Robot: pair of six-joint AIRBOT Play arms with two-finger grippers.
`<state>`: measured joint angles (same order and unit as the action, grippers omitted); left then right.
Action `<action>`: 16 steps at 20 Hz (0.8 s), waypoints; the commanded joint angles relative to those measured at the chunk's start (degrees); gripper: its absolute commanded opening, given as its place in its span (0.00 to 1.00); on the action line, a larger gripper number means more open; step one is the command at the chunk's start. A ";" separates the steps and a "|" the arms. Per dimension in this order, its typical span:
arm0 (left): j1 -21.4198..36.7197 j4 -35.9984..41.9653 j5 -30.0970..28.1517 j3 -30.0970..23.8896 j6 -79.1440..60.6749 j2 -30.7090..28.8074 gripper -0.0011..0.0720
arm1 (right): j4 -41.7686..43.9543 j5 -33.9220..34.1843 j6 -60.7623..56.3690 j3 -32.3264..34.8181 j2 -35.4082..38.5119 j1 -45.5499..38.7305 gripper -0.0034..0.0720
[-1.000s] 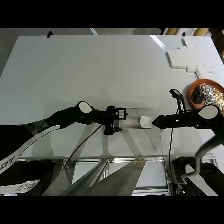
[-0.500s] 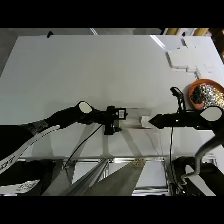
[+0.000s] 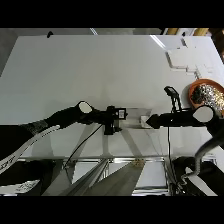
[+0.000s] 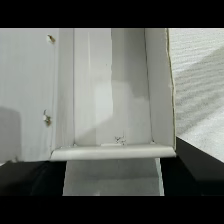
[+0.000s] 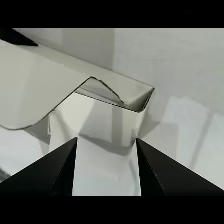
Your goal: Fold the box and place the chain.
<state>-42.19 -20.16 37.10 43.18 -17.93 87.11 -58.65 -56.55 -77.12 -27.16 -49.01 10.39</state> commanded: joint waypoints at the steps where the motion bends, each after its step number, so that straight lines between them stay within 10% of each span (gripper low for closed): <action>1: -0.04 -0.02 0.00 -0.02 0.00 -0.04 0.31 | -7.50 0.24 -8.74 -3.02 -2.14 4.63 0.59; 16: -0.02 -0.02 0.00 -0.02 0.00 -0.04 0.31 | -23.67 0.04 -31.50 -9.88 -14.67 20.94 0.54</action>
<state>-42.19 -20.14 37.10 43.18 -17.93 87.11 -79.57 -57.39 -104.75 -36.67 -61.84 28.88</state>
